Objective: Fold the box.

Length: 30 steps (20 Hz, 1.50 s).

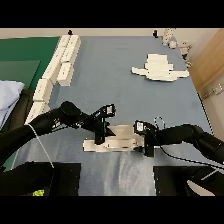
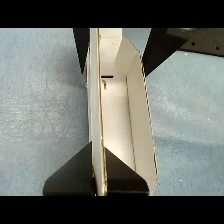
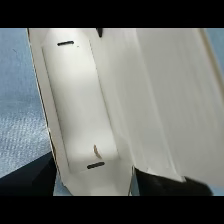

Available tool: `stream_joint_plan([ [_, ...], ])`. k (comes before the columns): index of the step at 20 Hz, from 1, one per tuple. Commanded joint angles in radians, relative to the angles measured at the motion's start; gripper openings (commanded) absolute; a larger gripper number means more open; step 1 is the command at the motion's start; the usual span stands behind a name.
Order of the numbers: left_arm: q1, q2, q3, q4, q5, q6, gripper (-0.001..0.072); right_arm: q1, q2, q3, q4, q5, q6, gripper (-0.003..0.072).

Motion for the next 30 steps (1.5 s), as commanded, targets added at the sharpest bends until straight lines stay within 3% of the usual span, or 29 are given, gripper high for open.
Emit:
stream_joint_plan([
  [1, 0.001, 0.001, 0.000, 0.000, 0.001, 0.000, 0.0014, 0.000, -0.039, 0.000, 0.026, 0.010, -0.018, 0.0709],
  [2, 0.001, 0.001, 0.000, 0.000, 0.001, 0.000, 0.0015, 0.000, -0.045, -0.001, 0.027, 0.009, -0.018, 0.0708],
  [4, 0.001, 0.001, 0.000, 0.000, 0.001, 0.000, 0.0014, 0.000, -0.049, -0.009, 0.027, 0.008, -0.018, 0.0624],
  [12, 0.001, 0.001, 0.000, 0.000, 0.001, 0.000, 0.0015, 0.000, -0.049, -0.030, 0.027, 0.013, -0.047, 0.0618],
  [14, 0.001, 0.001, 0.000, 0.000, 0.001, 0.000, 0.0014, 0.001, -0.047, -0.029, 0.028, 0.001, -0.052, 0.0514],
  [30, 0.001, 0.001, 0.000, 0.000, 0.001, 0.000, 0.0015, 0.024, -0.059, -0.032, -0.007, 0.010, -0.052, 0.0514],
])
